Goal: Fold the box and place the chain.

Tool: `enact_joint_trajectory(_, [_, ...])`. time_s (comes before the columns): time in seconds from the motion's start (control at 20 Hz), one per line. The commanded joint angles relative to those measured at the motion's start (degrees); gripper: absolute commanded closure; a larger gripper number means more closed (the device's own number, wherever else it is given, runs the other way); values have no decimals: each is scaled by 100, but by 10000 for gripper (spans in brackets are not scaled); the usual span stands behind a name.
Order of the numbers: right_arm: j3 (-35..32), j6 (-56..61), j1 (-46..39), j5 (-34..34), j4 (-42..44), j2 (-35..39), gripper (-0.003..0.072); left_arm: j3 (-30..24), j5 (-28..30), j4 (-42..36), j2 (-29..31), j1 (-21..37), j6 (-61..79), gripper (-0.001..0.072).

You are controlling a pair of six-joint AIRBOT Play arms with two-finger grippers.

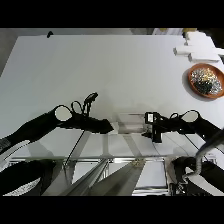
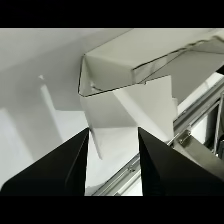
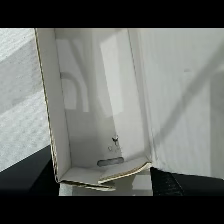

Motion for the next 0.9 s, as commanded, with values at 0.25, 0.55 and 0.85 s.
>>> enact_joint_trajectory(0.25, [2, -2, 0, 2, 0, 4, 286, 221, 240, -164, -4, -293, 9, 314])
enact_joint_trajectory(0.55, [2, 0, 0, 2, 2, 4, 286, 595, 396, 597, -105, -468, -664, 313])
enact_joint_trajectory(0.85, [2, 0, 0, 2, 0, 4, 286, 638, -181, 1384, 479, -149, -1128, 276])
